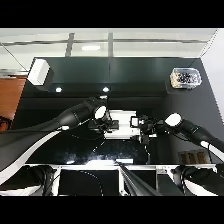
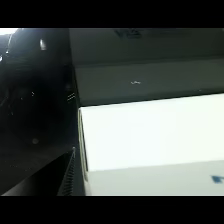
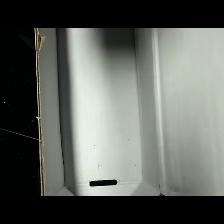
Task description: Fold the box and place the chain.
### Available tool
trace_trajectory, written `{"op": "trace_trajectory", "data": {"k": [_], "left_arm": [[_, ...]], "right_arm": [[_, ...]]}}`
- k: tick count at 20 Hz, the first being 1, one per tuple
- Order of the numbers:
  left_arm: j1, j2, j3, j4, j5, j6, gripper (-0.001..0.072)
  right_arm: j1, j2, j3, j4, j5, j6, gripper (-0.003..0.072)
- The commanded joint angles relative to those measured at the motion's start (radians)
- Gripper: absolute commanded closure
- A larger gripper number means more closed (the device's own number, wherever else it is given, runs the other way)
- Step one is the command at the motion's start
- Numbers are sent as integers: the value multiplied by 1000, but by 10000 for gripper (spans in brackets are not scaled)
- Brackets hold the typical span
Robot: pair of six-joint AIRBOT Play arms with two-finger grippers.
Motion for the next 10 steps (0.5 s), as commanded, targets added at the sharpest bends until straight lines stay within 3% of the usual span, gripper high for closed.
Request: {"op": "trace_trajectory", "data": {"k": [1,10], "left_arm": [[-6,-2,2,18,3,-46,367],[-27,-3,2,61,4,-85,381]], "right_arm": [[0,-1,0,0,0,0,219],[0,-1,0,0,0,0,219]]}}
